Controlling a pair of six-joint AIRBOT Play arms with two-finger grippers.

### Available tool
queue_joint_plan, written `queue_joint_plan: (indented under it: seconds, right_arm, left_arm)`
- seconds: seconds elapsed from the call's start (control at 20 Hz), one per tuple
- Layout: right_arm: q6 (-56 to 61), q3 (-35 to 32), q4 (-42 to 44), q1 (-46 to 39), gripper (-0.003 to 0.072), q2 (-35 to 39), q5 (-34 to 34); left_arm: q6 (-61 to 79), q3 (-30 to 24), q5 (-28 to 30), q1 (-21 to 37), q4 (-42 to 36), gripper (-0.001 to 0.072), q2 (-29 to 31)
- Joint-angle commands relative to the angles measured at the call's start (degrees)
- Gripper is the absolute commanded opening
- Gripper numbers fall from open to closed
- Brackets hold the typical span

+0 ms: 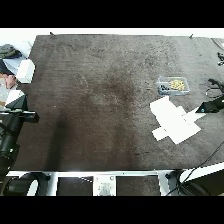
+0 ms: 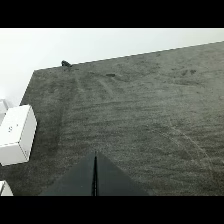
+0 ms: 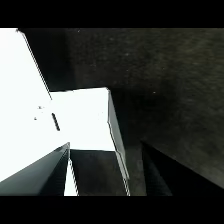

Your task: Fold the box and place the chain.

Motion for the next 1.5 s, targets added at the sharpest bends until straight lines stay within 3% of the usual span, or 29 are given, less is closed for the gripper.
queue_joint_plan:
  seconds: [0.0,0.1,0.15,0.2,0.3,0.4,0.45,0.55,0.6,0.8,0.95,1.1,1.3,1.45]
  right_arm:
    - [-1.8,0.2,2.1,0.0,0.0478,-3.5,4.0]
    - [-1.8,0.2,2.0,0.0,0.0477,-5.1,6.1]
    - [-1.9,0.2,2.4,0.0,0.0454,-5.8,6.7]
    - [-1.9,0.2,3.3,0.0,0.0377,-6.3,6.9]
    - [-1.9,0.2,4.2,0.0,0.0378,-7.3,7.5]
    - [-1.9,0.2,5.0,0.0,0.0277,-8.4,8.8]
    - [-1.9,0.2,5.6,0.0,0.0266,-8.8,9.2]
    - [-4.3,0.2,7.4,0.0,0.0045,-9.2,11.7]
    - [-4.5,0.2,8.3,0.0,-0.0004,-9.2,13.5]
    - [-1.6,-2.6,19.0,0.0,-0.0018,-6.6,14.6]
    - [-1.8,-12.5,30.3,1.0,-0.0019,0.0,14.4]
    - [-9.5,-27.2,41.2,4.4,-0.0019,8.5,11.4]
    - [-17.9,-46.5,52.5,14.8,-0.0019,17.7,-3.3]
    - [-18.6,-52.8,61.3,23.7,-0.0019,18.5,-14.4]
  left_arm:
    - [0.0,0.0,0.0,0.0,0.0,0.0012,0.0]
    - [0.0,0.0,0.0,0.0,0.0,0.0012,0.0]
    - [0.0,0.0,0.0,0.0,0.0,0.0012,0.0]
    - [0.0,0.0,0.0,0.0,0.0,0.0012,0.0]
    - [0.0,0.0,0.0,0.0,0.0,0.0012,0.0]
    - [0.0,0.0,0.0,0.0,0.0,0.0012,0.0]
    - [0.0,0.0,0.0,0.0,0.0,0.0012,0.0]
    - [0.0,0.0,0.0,0.0,0.0,0.0012,0.0]
    - [0.0,0.0,0.0,0.0,0.0,0.0012,0.0]
    - [0.0,0.0,0.0,0.0,0.0,0.0012,0.0]
    - [0.0,0.0,0.0,0.0,0.0,0.0012,0.0]
    - [0.0,0.0,0.0,0.0,0.0,0.0012,0.0]
    - [0.0,0.0,-0.1,0.0,0.0,0.0012,0.0]
    - [0.0,0.0,-0.1,0.0,0.0,0.0012,0.0]
